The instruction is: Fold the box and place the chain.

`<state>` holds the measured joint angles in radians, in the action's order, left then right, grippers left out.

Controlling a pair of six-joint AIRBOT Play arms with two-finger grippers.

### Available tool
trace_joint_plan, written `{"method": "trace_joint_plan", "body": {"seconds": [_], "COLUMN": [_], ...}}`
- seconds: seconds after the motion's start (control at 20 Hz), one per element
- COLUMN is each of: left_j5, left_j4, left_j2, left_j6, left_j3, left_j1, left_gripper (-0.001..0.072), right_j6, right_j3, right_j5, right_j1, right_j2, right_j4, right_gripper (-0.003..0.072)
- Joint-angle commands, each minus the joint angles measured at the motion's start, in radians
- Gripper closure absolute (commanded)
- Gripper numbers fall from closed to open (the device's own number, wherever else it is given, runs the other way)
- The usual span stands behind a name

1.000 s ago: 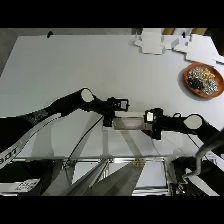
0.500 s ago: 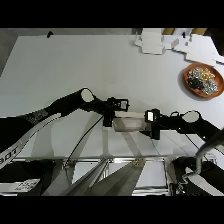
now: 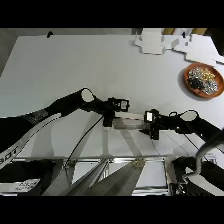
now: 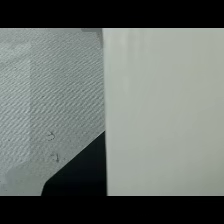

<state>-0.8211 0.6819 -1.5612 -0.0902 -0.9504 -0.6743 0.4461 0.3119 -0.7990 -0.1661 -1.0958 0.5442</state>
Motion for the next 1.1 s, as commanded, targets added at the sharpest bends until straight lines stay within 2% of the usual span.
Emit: {"method": "trace_joint_plan", "body": {"seconds": [0.0,0.15,1.05], "left_j5": [0.001,0.001,0.001], "left_j4": [0.000,0.000,0.000], "left_j2": [0.000,0.000,0.000], "left_j6": [0.001,0.001,0.002], "left_j3": [0.000,0.000,0.000], "left_j1": [0.000,0.000,0.000], "left_gripper": [0.0700,0.0700,0.0700], "right_j6": [0.005,0.005,0.005], "right_j3": [0.000,0.000,-0.001], "right_j5": [0.006,0.007,0.005], "right_j1": [0.000,0.000,0.000], "right_j2": [-0.003,-0.003,-0.003], "right_j4": [0.001,0.001,0.003], "right_gripper": [0.0315,0.0290,0.0290]}}
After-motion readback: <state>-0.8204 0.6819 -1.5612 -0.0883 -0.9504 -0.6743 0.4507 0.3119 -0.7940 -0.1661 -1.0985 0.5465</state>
